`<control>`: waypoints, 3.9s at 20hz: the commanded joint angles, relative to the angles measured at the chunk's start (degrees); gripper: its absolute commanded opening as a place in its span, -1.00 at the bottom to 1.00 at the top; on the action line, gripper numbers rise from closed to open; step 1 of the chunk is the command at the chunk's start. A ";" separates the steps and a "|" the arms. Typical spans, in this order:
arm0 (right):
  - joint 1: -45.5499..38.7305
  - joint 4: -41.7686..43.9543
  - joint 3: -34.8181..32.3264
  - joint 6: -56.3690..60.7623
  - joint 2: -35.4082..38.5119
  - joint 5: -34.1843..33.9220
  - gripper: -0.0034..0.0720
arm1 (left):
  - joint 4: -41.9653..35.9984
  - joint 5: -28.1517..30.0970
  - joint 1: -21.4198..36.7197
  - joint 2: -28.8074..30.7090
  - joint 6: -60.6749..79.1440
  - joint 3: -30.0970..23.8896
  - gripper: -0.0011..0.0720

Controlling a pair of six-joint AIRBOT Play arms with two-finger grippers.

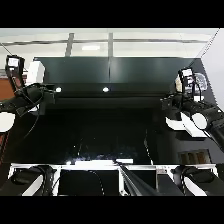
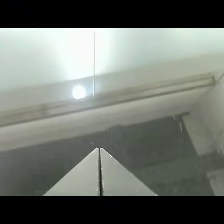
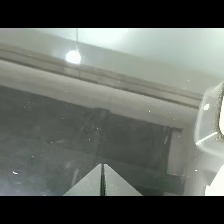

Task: Fold the box and place the chain.

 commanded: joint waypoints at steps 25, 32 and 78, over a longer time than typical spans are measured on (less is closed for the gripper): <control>-72.67 23.45 44.74 -26.93 -41.94 48.85 1.00 | -1.46 -12.02 -0.02 -6.58 -2.93 1.84 1.00; -70.31 22.71 46.49 -38.49 -49.00 55.21 0.64 | -1.46 -12.04 -0.02 -6.58 -2.97 1.84 1.00; -0.57 76.28 -20.87 -46.14 10.99 5.95 -0.88 | -57.94 -56.39 -3.54 -61.79 43.85 26.38 0.96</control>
